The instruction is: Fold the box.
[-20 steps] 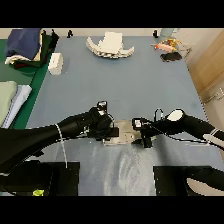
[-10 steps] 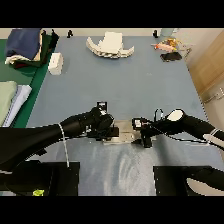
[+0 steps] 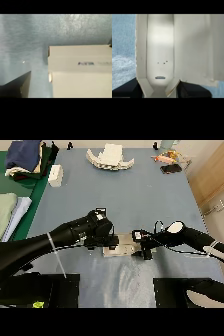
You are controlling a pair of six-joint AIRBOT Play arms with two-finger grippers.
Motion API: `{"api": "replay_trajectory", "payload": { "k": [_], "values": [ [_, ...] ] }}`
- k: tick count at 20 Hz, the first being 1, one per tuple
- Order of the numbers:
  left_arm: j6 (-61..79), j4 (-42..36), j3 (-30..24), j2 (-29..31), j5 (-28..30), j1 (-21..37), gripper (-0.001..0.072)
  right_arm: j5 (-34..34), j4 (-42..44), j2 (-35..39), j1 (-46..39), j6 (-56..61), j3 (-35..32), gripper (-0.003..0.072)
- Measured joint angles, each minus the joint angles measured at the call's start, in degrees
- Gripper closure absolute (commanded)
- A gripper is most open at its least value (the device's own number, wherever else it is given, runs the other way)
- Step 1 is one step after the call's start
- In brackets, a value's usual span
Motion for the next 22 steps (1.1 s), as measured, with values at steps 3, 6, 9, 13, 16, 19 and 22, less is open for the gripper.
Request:
{"api": "replay_trajectory", "payload": {
  "k": [3, 6, 9, 13, 16, 19, 22],
  "values": [
    [0.70, -0.02, 0.31, 6.12, -6.86, -0.02, 0.0694, 0.02, -0.02, 0.00, 0.02, 0.00, 0.00, 0.0172],
    [1.44, 0.33, 0.39, 12.59, -12.48, 0.00, 0.0694, 0.02, -0.02, 0.00, 0.02, 0.00, 0.00, 0.0172],
    [3.61, 3.54, 0.46, 16.92, -14.47, 0.00, 0.0694, 0.02, -0.02, 0.00, 0.02, 0.00, 0.00, 0.0172],
    [15.47, 6.34, -0.42, 19.32, -12.04, 0.37, 0.0696, 0.04, -0.04, 0.00, 0.02, 0.00, 0.00, 0.0172],
    [30.80, 4.39, -4.72, 22.86, -7.21, 4.96, 0.0695, 0.02, -0.02, 0.00, 0.02, 0.00, 0.00, 0.0172],
    [56.35, -1.57, -12.81, 28.89, -0.09, 13.57, 0.0145, 0.02, -0.04, 0.00, 0.02, 0.00, 0.00, 0.0172],
    [83.73, -13.25, -21.42, 32.92, 7.45, 22.56, 0.0019, 0.02, -0.02, 0.00, 0.02, 0.00, 0.00, 0.0172]
  ]
}}
